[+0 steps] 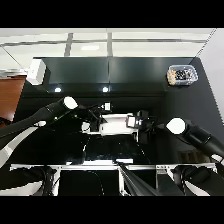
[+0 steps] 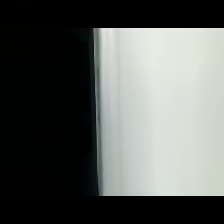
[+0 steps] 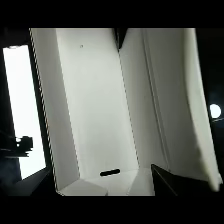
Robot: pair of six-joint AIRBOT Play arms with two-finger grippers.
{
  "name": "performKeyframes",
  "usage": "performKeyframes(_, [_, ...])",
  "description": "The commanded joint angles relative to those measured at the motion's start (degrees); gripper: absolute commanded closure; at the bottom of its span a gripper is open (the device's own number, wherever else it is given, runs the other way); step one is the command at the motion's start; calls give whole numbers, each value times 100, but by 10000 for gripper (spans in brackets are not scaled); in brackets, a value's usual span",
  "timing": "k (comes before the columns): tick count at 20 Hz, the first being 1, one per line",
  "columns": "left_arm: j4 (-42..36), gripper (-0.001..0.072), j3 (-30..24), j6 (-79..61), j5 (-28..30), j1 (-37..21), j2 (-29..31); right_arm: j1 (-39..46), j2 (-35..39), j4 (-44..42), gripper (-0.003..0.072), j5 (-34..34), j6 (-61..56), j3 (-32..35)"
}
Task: Fold the box and place the chain.
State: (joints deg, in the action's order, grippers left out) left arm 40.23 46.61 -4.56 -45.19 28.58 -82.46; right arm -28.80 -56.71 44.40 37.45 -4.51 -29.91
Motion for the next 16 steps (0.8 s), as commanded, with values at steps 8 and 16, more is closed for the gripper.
performKeyframes(8, [0,685,2,-15,-26,0,-2,385,-72,-223,-22,-42,195,-122])
performKeyframes(16, [2,685,2,-15,-26,0,-2,413,-321,-1001,-21,31,1161,-122])
